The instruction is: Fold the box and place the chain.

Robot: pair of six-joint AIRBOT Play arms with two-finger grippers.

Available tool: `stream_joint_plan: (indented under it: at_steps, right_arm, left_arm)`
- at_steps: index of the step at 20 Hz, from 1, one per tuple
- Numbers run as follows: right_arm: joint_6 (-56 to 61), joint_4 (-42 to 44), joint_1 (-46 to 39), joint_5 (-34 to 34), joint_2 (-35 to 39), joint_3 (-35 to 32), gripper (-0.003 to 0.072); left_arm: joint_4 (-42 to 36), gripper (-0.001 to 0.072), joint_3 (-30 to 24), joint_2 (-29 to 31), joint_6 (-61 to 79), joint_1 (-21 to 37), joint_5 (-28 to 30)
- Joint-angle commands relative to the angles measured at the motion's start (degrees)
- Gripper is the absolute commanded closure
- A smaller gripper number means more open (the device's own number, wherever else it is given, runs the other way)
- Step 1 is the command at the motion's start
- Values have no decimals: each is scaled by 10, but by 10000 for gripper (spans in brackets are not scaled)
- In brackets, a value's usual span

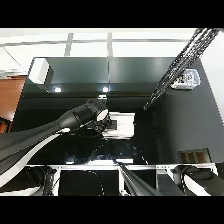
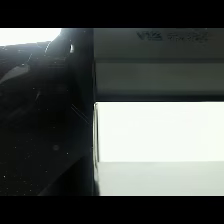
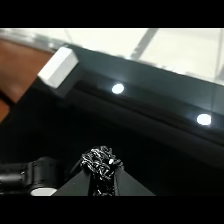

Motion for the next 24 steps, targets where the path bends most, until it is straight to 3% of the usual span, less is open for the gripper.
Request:
stream_joint_plan:
  at_steps: [1,9,13,19,24]
  right_arm:
    - [5,21,31,0,-6,0,671]
    - [6,36,126,-50,-49,-25,671]
    - [6,35,129,-34,-53,-42,670]
    - [6,0,143,27,-51,-182,669]
    - [6,-49,143,14,-32,-320,670]
  left_arm:
    - [0,683,0,0,0,0,0]
    - [0,683,0,0,0,0,0]
    - [0,683,0,0,0,0,0]
    - [0,683,0,0,0,0,0]
    - [0,683,0,0,0,0,-1]
